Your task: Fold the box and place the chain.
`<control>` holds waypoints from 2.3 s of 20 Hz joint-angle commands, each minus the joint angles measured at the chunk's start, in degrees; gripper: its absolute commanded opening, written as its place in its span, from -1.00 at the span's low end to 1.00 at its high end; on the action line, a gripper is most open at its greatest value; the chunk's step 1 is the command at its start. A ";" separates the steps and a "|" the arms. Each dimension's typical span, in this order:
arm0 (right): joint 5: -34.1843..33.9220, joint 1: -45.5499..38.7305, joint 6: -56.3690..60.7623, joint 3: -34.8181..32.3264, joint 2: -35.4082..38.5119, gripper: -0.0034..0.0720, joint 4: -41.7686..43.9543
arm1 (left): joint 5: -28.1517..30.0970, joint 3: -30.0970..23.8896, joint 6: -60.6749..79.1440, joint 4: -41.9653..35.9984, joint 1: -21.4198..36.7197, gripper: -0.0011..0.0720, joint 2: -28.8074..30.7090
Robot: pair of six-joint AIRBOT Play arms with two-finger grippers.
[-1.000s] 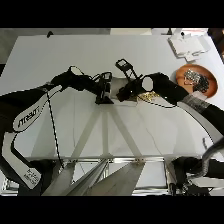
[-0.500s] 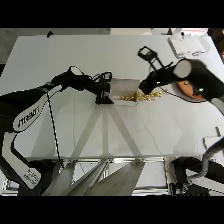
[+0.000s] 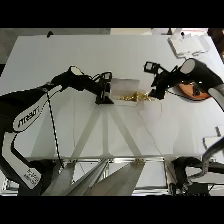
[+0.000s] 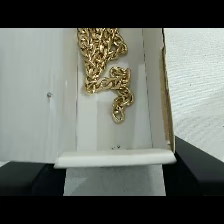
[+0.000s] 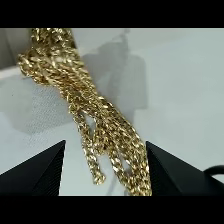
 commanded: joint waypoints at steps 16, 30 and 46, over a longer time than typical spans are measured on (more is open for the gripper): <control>-0.59 1.90 -1.09 0.00 -6.27 -0.89 -1.14 | 0.02 0.02 0.02 0.02 0.04 0.28 -0.02; -2.95 9.77 10.21 0.02 12.37 -0.89 0.70 | 0.02 0.02 0.02 0.02 0.04 0.28 -0.02; -18.69 20.48 18.27 0.00 6.49 -0.89 2.86 | 0.02 0.02 0.02 0.02 0.02 0.28 -0.02</control>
